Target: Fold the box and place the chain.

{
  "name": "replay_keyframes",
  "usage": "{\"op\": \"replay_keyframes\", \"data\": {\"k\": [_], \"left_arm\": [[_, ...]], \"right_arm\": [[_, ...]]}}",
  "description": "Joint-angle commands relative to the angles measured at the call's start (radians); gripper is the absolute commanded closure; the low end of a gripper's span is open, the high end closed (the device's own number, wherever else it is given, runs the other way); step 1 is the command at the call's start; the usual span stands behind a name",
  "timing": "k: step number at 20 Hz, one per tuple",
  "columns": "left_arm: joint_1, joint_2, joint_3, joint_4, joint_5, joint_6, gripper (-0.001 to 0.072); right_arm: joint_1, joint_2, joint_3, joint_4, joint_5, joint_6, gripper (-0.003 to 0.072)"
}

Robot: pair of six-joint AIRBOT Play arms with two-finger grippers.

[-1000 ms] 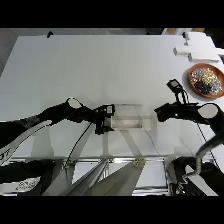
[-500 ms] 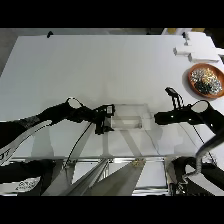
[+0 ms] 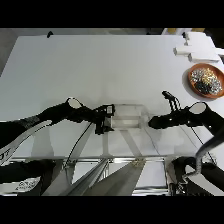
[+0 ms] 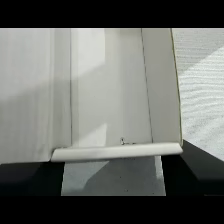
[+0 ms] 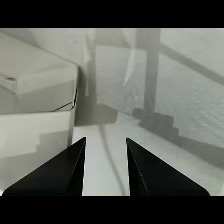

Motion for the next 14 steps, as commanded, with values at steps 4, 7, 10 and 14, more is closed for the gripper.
{"op": "replay_keyframes", "data": {"k": [4,7,10,14], "left_arm": [[0.000,0.001,0.000,0.000,0.000,0.000,0.0675],[0.000,0.001,0.000,0.000,0.000,0.000,0.0675],[0.000,0.001,0.000,0.000,0.000,0.000,0.0675],[0.000,0.001,0.000,0.000,0.000,0.000,0.0675]], "right_arm": [[0.001,0.084,-0.001,0.093,0.041,-0.023,0.0399],[0.001,0.084,-0.001,0.117,0.045,-0.029,0.0391],[0.028,0.084,-0.001,0.127,0.033,-0.029,0.0385],[0.117,0.084,-0.001,0.069,-0.055,0.054,0.0254]]}}
